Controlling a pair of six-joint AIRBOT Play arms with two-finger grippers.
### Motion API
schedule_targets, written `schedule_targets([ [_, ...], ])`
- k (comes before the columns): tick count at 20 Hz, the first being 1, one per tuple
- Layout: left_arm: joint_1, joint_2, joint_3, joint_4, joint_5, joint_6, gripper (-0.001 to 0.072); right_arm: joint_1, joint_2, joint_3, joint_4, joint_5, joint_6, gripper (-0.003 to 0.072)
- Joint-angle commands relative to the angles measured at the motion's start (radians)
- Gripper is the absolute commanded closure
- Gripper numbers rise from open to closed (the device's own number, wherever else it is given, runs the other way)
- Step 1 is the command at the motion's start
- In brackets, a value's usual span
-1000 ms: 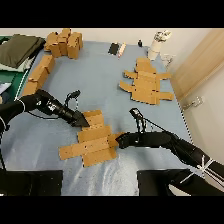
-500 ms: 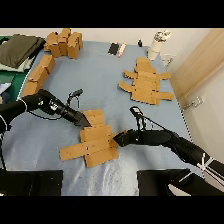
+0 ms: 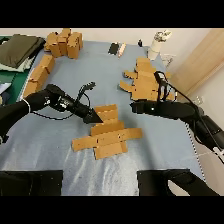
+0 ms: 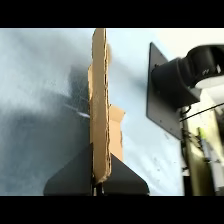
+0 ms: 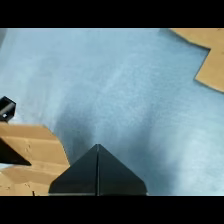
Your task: Fold the box.
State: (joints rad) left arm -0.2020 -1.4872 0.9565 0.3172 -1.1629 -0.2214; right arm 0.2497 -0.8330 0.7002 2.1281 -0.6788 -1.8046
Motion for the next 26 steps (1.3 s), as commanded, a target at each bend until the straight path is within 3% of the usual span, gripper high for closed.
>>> schedule_targets([
  [1,-0.082,0.033,-0.002,0.052,0.092,0.150,0.0698,-0.031,-0.009,0.056,-0.021,-0.097,0.045,0.0683],
  [5,-0.109,0.080,-0.035,0.049,0.125,0.253,0.0699,-0.029,-0.022,0.040,-0.024,-0.138,0.069,0.0684],
  [9,-0.109,0.161,-0.147,0.041,0.189,0.370,0.0699,-0.029,-0.022,0.015,-0.030,-0.124,0.070,0.0684],
  [13,-0.110,0.165,-0.231,0.037,0.230,0.397,0.0698,-0.017,-0.022,0.006,-0.030,-0.096,0.070,0.0684],
  [21,-0.110,0.174,-0.250,0.027,0.213,0.388,0.0697,-0.011,-0.022,0.006,-0.030,-0.085,0.070,0.0684],
  [24,-0.111,0.248,-0.249,-0.037,0.226,0.441,0.0698,-0.011,-0.022,0.006,-0.031,-0.082,0.070,0.0684],
  [26,-0.114,0.292,-0.249,-0.063,0.290,0.500,0.0697,-0.011,-0.022,0.006,-0.030,-0.070,0.070,0.0684],
])
